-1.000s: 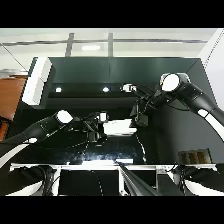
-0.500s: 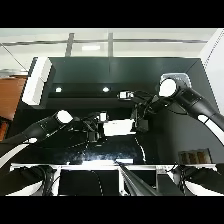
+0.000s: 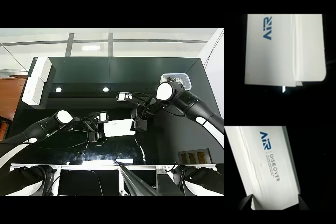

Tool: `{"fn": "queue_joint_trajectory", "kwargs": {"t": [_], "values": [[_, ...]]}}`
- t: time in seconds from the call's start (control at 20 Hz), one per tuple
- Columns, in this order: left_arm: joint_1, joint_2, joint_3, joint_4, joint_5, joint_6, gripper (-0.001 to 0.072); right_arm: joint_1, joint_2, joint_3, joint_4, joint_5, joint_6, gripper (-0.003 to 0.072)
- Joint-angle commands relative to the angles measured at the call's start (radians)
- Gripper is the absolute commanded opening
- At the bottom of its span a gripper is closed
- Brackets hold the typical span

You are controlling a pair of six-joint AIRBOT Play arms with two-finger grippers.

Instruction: Fold the box and place the chain.

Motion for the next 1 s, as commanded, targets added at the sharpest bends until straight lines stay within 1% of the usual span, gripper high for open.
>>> {"fn": "queue_joint_trajectory", "kwargs": {"t": [0.0,0.05,0.1,0.15,0.2,0.95], "values": [[0.000,0.000,0.001,0.000,0.000,0.001,0.0408,0.011,0.001,0.000,-0.002,-0.010,0.006,0.0598],[0.000,0.000,0.001,0.000,0.000,0.001,0.0408,0.016,0.001,0.000,0.000,-0.013,0.007,0.0594],[0.000,0.000,0.001,0.000,0.000,0.001,0.0408,0.021,0.001,0.000,0.000,-0.017,0.007,0.0500],[0.000,0.000,0.001,0.000,0.000,0.001,0.0408,0.024,0.001,0.000,0.000,-0.018,0.007,0.0391],[0.000,0.000,0.001,0.000,0.000,0.001,0.0408,0.024,0.001,0.000,0.000,-0.018,0.007,0.0365],[0.000,0.000,0.001,0.001,-0.001,0.001,0.0407,0.024,0.002,0.039,-0.003,-0.022,0.057,0.0364]]}}
